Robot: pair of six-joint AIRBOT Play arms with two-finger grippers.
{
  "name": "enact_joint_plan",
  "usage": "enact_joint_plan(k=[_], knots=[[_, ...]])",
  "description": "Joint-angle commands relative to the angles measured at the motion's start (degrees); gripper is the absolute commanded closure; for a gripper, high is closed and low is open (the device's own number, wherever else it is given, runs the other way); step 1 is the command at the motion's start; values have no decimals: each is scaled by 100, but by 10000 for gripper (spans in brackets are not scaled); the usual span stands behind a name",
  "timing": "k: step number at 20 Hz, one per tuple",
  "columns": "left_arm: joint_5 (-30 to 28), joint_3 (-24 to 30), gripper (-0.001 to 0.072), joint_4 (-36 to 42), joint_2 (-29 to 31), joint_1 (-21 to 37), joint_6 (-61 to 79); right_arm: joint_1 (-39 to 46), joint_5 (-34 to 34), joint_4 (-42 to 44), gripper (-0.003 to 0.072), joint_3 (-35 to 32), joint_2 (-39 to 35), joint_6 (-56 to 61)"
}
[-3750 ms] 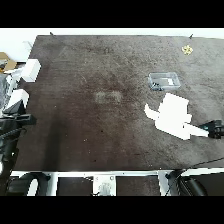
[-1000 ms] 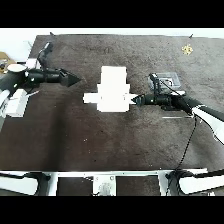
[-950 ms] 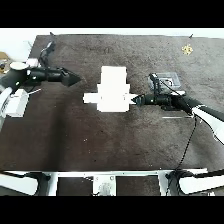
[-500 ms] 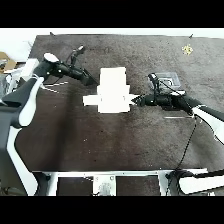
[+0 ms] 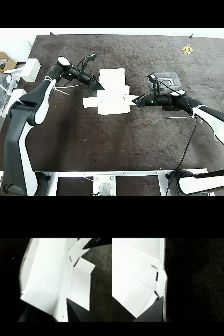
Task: Fold the box and place the chain.
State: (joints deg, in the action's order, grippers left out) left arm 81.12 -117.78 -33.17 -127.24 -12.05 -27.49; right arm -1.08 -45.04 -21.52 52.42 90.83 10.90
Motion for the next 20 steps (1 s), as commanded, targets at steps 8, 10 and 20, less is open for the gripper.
enact_joint_plan(k=[8,10,20], knots=[[188,-35,404,299,-181,-39,-98,-4,50,-37,681,-4,4,0],[192,-35,477,227,-181,-39,-98,-4,52,-35,680,-4,4,0],[400,-37,698,188,-175,-39,1388,157,24,28,199,140,-83,-129]])
